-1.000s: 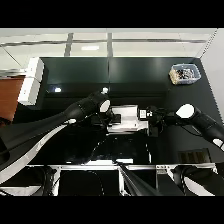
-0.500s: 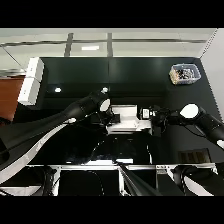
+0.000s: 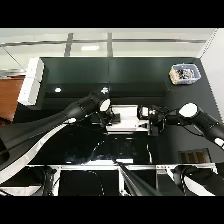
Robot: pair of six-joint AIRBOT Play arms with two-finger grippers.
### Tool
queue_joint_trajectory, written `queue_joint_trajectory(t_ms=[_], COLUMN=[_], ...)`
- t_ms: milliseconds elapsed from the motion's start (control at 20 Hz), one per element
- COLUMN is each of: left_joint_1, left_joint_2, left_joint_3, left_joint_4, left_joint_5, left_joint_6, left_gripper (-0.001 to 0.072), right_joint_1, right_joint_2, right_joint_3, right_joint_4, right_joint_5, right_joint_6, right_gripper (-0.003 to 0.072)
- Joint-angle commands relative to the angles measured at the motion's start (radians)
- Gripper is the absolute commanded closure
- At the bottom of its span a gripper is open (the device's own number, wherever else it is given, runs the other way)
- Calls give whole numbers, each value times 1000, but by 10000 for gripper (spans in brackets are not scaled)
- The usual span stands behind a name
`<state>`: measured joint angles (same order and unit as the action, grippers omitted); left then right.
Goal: Fold the box and place the chain.
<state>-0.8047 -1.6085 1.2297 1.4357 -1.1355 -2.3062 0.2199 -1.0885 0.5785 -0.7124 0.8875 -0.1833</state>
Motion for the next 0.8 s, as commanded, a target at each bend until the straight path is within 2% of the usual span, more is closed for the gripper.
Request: queue_joint_trajectory(t_ms=[0, 300, 550, 600, 650, 700, 750], left_joint_1=[1, 1, 1, 1, 1, 0, 1], left_joint_2=[0, 0, -3, -6, -11, -14, -16], left_joint_3=[1, 1, 1, 1, 1, 1, 1], left_joint_4=[1, 0, 0, 0, -1, -1, -4], left_joint_5=[3, 26, 27, 23, 20, 19, 18], left_joint_6=[3, 3, 0, 0, 0, 0, 0], left_gripper=[686, 687, 688, 688, 688, 688, 688], right_joint_1=[1, 37, 63, 63, 63, 63, 63], right_joint_2=[-11, -69, -113, -114, -116, -116, -117], right_joint_3=[1, 1, 1, 1, 1, 1, 1], right_joint_4=[43, 159, 182, 200, 222, 223, 223], right_joint_5=[18, 5, -36, -39, -41, -37, -35], right_joint_6=[-19, -19, -11, -10, -9, -8, -8], right_gripper=[510, 508, 492, 318, 257, 511, 569])
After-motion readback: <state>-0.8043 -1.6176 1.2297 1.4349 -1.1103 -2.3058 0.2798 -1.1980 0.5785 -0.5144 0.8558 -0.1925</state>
